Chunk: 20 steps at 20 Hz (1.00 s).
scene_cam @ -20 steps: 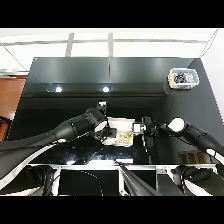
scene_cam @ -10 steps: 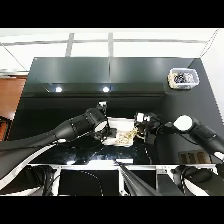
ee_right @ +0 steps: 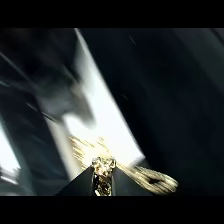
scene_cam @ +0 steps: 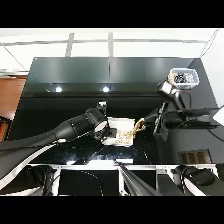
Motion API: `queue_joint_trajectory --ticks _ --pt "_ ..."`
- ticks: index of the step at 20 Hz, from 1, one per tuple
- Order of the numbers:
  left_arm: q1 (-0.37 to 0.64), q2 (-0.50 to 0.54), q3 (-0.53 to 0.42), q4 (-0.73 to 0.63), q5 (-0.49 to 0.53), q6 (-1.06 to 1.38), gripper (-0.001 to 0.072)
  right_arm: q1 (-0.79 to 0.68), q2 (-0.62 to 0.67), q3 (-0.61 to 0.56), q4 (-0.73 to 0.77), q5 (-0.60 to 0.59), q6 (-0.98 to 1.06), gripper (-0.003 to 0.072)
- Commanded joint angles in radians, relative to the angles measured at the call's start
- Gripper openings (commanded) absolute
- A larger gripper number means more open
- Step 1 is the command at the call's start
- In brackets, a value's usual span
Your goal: Fold the box and place the chain.
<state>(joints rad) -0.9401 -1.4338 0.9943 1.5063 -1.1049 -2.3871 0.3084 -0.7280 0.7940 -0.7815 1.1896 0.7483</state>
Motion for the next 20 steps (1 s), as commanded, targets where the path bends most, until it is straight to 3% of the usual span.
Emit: queue_joint_trajectory --ticks 1,4,10,16,17,18,19,20 --pt "0.001 -0.001 0.0 0.0 0.0 0.0 0.003 -0.003 0.027 0.084 0.26 0.063 0.113 0.0013" --pt "0.001 -0.001 0.0 0.0 0.0 0.0 0.0031 -0.003 0.027 0.084 0.38 0.041 0.117 0.0014" --pt "0.001 -0.001 0.0 0.0 0.0 0.0 0.003 0.061 -0.065 0.066 0.169 0.002 0.202 0.0014" --pt "0.001 -0.001 0.0 0.0 0.0 0.0 0.003 0.145 -0.182 -0.086 0.131 -0.137 0.195 0.002" --pt "0.001 -0.001 0.0 0.0 0.0 0.0 0.003 0.144 -0.185 -0.087 0.111 -0.146 0.195 0.0053" --pt "0.001 -0.001 0.0 0.0 0.0 0.0 0.0031 0.136 -0.184 -0.084 0.092 -0.153 0.195 0.0304" --pt "0.001 -0.001 0.0 0.0 0.0 0.0 0.003 0.113 -0.184 -0.077 0.056 -0.144 0.195 0.046" --pt "0.001 -0.001 0.0 0.0 0.0 0.0 0.003 0.075 -0.184 -0.061 -0.004 -0.116 0.195 0.0459"
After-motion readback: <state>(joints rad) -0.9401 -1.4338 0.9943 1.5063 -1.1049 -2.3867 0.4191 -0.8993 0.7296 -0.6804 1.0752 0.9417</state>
